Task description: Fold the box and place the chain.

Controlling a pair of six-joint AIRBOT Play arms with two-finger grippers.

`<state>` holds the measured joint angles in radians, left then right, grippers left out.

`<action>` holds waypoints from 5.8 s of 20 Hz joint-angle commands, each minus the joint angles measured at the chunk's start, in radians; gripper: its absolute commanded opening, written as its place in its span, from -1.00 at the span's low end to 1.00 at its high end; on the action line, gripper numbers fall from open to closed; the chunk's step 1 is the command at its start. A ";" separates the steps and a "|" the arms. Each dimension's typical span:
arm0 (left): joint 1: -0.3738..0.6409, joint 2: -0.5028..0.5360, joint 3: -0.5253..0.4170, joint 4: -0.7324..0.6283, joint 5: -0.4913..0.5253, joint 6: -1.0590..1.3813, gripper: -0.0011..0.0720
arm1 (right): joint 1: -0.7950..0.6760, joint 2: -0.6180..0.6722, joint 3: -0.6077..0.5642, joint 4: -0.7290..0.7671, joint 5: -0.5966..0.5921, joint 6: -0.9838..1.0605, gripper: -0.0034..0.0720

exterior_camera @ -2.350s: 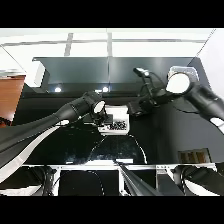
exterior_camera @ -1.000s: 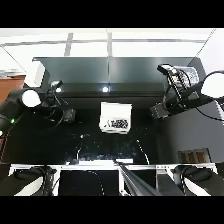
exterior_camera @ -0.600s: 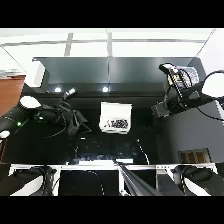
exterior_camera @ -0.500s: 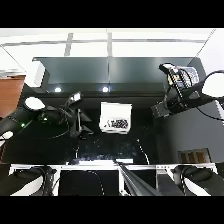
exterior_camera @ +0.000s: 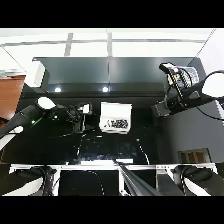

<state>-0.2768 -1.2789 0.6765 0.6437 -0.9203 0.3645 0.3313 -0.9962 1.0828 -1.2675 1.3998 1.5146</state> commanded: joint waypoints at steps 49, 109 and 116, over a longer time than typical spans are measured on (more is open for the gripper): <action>-0.124 -0.125 0.054 -0.112 0.058 -0.066 -0.04 | -0.007 -0.298 -0.002 0.183 -0.572 0.020 0.96; -0.124 -0.125 0.054 -0.121 0.082 -0.085 -0.04 | 0.108 -0.264 -0.108 0.324 -0.258 -0.923 0.08; -0.124 -0.125 0.054 -0.121 0.082 -0.085 -0.04 | 0.038 -0.171 -0.168 0.473 -0.236 -0.409 -0.91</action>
<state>-0.4011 -1.4029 0.7300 0.5228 -0.8391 0.2798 0.3882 -1.1870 0.9539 -0.9077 1.1648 0.9066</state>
